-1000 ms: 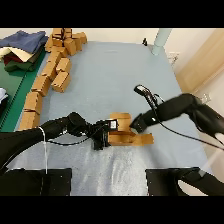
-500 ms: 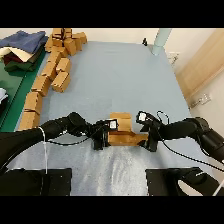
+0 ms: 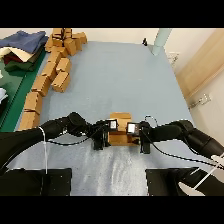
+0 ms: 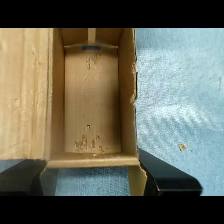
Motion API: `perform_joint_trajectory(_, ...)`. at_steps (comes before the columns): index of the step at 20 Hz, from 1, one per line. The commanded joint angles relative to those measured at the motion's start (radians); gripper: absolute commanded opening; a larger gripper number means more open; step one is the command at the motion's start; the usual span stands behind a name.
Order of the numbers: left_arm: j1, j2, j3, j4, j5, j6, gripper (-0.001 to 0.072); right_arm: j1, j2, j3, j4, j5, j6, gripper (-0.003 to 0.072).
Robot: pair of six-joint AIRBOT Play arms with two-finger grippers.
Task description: Fold the box.
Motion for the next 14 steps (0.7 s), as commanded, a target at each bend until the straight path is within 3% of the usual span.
perform_joint_trajectory(1, 0.000, 0.000, 0.000, 0.000, 0.000, 0.000, 0.0528, 0.057, -0.044, -0.001, -0.003, 0.087, -0.022, 0.0221)
perform_joint_trajectory(6, 0.000, 0.001, 0.000, 0.000, 0.000, 0.000, 0.0527, 0.082, -0.075, -0.001, 0.006, 0.154, -0.054, 0.0227)
perform_joint_trajectory(7, 0.000, 0.000, 0.000, 0.000, 0.000, 0.000, 0.0527, 0.082, -0.075, -0.001, 0.006, 0.154, -0.054, 0.0254)
perform_joint_trajectory(8, 0.000, 0.001, 0.000, 0.000, 0.000, 0.000, 0.0527, 0.082, -0.076, -0.001, 0.005, 0.153, -0.054, 0.0380)
perform_joint_trajectory(9, 0.000, 0.000, 0.000, 0.000, 0.000, 0.000, 0.0527, 0.082, -0.076, -0.001, 0.005, 0.153, -0.054, 0.0451)
perform_joint_trajectory(14, 0.000, 0.000, 0.000, 0.000, 0.000, 0.000, 0.0528, 0.081, -0.076, -0.001, 0.001, 0.146, -0.054, 0.0489)
